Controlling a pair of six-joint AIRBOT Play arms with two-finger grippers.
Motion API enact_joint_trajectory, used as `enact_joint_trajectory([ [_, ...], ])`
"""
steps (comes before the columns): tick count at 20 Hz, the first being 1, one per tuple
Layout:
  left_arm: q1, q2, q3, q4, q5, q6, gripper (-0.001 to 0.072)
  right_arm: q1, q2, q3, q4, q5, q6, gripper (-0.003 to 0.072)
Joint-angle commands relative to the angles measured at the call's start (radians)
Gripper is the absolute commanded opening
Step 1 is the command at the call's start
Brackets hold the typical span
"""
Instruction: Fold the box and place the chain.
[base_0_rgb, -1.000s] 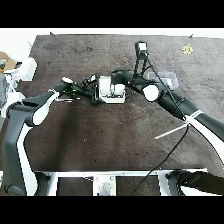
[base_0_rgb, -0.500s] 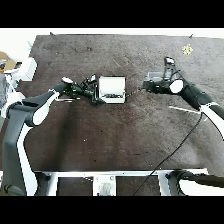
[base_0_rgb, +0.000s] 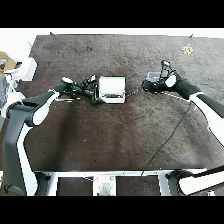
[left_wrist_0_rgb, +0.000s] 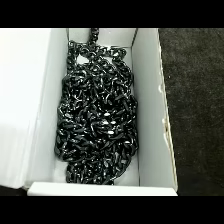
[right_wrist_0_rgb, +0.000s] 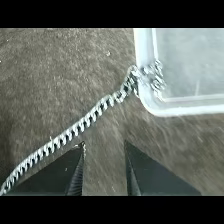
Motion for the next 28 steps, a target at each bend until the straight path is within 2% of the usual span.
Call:
enact_joint_trajectory([
  [1, 0.000, 0.000, 0.000, 0.000, 0.000, 0.000, 0.0618, 0.019, -0.097, 0.102, -0.002, 0.058, 0.032, 0.0310],
  [6, 0.000, 0.000, 0.000, 0.000, 0.000, 0.000, 0.0618, 0.025, -0.156, 0.161, -0.022, 0.091, 0.097, 0.0309],
  [9, 0.000, 0.000, 0.000, 0.000, 0.001, 0.000, 0.0618, 0.036, -0.156, 0.161, -0.116, 0.113, 0.155, 0.0308],
  [10, 0.000, 0.000, 0.000, 0.000, 0.000, 0.000, 0.0618, 0.042, -0.156, 0.161, -0.131, 0.106, 0.159, 0.0212],
  [11, 0.000, 0.000, 0.000, 0.000, 0.000, 0.000, 0.0617, 0.051, -0.156, 0.161, -0.132, 0.089, 0.159, 0.0160],
  [12, 0.000, 0.000, 0.000, 0.000, 0.000, 0.000, 0.0618, 0.062, -0.156, 0.161, -0.131, 0.069, 0.159, 0.0160],
  [13, 0.000, 0.000, 0.000, 0.000, 0.000, 0.000, 0.0618, 0.072, -0.156, 0.161, -0.132, 0.052, 0.159, 0.0069],
  [14, 0.000, 0.000, 0.000, 0.000, 0.000, 0.000, 0.0618, 0.083, -0.154, 0.161, -0.131, 0.039, 0.159, 0.0017],
  [18, 0.000, 0.000, 0.000, 0.000, 0.000, 0.000, 0.0618, 0.121, -0.072, 0.161, -0.174, 0.037, 0.158, 0.0017],
  [22, 0.000, 0.000, 0.000, 0.000, 0.000, 0.000, 0.0618, 0.152, 0.093, 0.161, -0.264, 0.079, 0.158, 0.0016],
  [28, 0.000, 0.000, 0.000, 0.000, 0.000, 0.000, 0.0618, 0.207, 0.308, 0.161, -0.301, 0.089, 0.142, 0.0016],
])
